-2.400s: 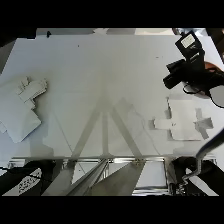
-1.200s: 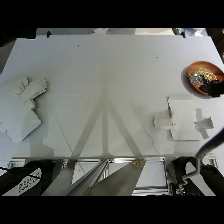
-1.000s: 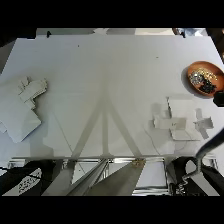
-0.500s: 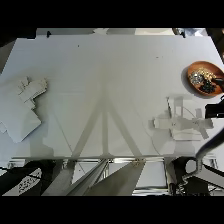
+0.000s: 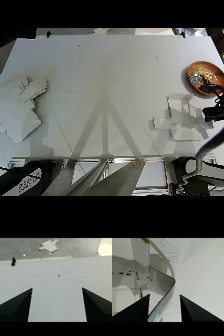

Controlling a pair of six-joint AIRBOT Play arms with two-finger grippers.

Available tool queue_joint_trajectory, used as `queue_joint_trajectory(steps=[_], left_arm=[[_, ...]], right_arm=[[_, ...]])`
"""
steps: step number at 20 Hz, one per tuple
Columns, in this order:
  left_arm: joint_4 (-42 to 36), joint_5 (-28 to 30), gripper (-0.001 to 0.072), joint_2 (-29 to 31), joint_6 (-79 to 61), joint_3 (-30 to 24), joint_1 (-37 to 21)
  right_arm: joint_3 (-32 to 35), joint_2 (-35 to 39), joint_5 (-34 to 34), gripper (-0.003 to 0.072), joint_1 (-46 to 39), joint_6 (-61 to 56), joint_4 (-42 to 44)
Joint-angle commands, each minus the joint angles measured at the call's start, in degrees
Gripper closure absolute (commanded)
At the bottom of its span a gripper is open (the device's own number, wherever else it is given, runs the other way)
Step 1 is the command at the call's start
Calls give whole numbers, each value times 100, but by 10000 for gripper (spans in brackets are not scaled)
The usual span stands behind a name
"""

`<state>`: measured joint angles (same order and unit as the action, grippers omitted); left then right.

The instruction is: Fold the box and place the chain.

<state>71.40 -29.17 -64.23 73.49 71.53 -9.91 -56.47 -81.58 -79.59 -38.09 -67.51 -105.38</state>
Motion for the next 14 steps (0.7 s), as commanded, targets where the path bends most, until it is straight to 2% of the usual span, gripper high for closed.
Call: queue_joint_trajectory(steps=[1, 2, 3, 7, 11, 14], left_arm=[[0, 2, 12, 2, 0, 2, 2], [0, 2, 12, 2, 0, 2, 2], [0, 2, 12, 2, 0, 2, 2], [0, 4, 12, 2, 0, 2, 2], [0, 2, 12, 2, 0, 2, 2], [0, 2, 12, 2, 0, 2, 2]], right_arm=[[0, -146, -260, 460, -269, -146, -63], [-2, -144, -282, 618, -380, -146, -42], [0, -144, -295, 666, -466, -144, 22], [-2, -94, -564, 666, -579, 256, 713], [-2, 175, -697, 668, -579, 940, 2155], [-2, 483, -452, 669, -579, 1495, 3482]])
